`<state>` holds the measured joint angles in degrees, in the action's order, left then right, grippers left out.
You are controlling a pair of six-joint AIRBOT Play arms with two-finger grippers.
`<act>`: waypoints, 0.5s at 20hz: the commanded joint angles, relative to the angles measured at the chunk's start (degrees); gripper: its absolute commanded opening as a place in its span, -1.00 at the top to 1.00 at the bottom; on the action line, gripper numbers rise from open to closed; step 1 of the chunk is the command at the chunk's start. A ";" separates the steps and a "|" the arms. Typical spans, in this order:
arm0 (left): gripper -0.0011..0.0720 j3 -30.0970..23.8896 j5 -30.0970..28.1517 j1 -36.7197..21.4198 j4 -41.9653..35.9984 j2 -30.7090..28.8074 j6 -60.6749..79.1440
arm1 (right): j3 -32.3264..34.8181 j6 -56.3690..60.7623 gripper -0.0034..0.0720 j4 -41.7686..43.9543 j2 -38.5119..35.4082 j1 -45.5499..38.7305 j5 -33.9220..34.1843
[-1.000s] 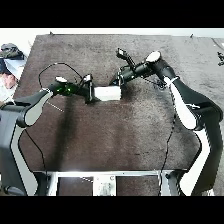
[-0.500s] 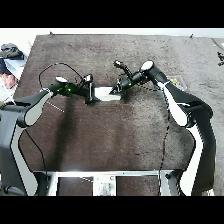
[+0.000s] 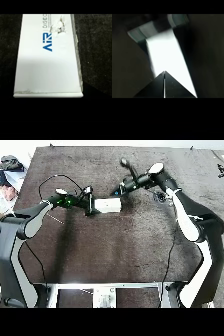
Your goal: Fold the box and place the chain.
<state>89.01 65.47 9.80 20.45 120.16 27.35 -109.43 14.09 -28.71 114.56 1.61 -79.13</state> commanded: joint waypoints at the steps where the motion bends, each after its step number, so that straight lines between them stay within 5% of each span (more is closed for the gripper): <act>1: 0.13 0.04 -0.04 0.02 0.07 0.02 0.09 | 0.68 0.39 0.96 9.73 -7.04 -1.29 -4.35; 3: 0.13 0.02 -0.04 0.02 0.07 0.02 0.09 | 5.73 3.15 0.96 9.70 -13.22 -2.69 -4.15; 6: 0.13 0.04 -0.07 0.02 0.07 0.02 0.09 | 22.58 2.38 0.96 9.46 -26.36 -4.42 4.90; 10: 0.13 0.04 -0.04 0.02 0.07 0.02 0.09 | 52.22 -1.70 0.96 10.19 -48.63 -4.61 37.64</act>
<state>89.01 65.45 9.80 20.49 120.16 27.40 -75.09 14.76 -19.64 79.90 -2.55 -63.53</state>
